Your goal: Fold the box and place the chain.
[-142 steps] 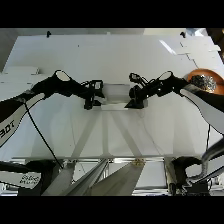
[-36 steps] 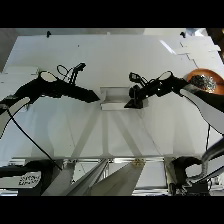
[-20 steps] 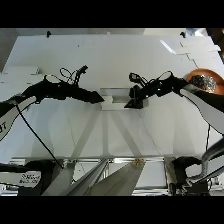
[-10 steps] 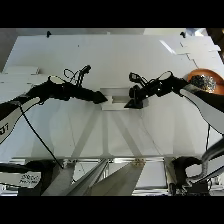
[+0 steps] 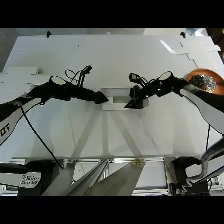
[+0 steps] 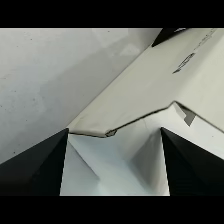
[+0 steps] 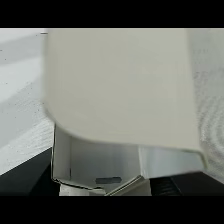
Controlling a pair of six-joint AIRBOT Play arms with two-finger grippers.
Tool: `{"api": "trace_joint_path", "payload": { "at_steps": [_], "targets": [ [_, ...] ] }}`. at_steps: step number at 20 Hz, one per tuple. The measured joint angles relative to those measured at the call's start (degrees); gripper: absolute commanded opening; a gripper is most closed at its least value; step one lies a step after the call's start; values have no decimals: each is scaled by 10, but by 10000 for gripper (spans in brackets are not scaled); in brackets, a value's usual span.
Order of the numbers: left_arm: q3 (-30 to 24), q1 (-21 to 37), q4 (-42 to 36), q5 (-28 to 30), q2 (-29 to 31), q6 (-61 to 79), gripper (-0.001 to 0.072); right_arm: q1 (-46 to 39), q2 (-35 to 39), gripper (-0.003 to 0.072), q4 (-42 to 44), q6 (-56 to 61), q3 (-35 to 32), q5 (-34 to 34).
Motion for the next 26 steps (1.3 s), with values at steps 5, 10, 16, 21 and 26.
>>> {"api": "trace_joint_path", "payload": {
  "at_steps": [5,10,16,21,26],
  "targets": [
    [0,-7,20,21,0,-19,633,0,0,433,1,1,0,0],
    [0,-8,59,30,0,-69,631,0,0,433,2,1,0,0],
    [3,-9,80,34,1,-118,627,0,0,433,5,2,0,2],
    [24,-28,115,34,0,-156,561,0,0,433,2,1,0,1],
    [62,-64,231,29,1,-268,561,0,0,433,2,1,0,1]
  ]
}}
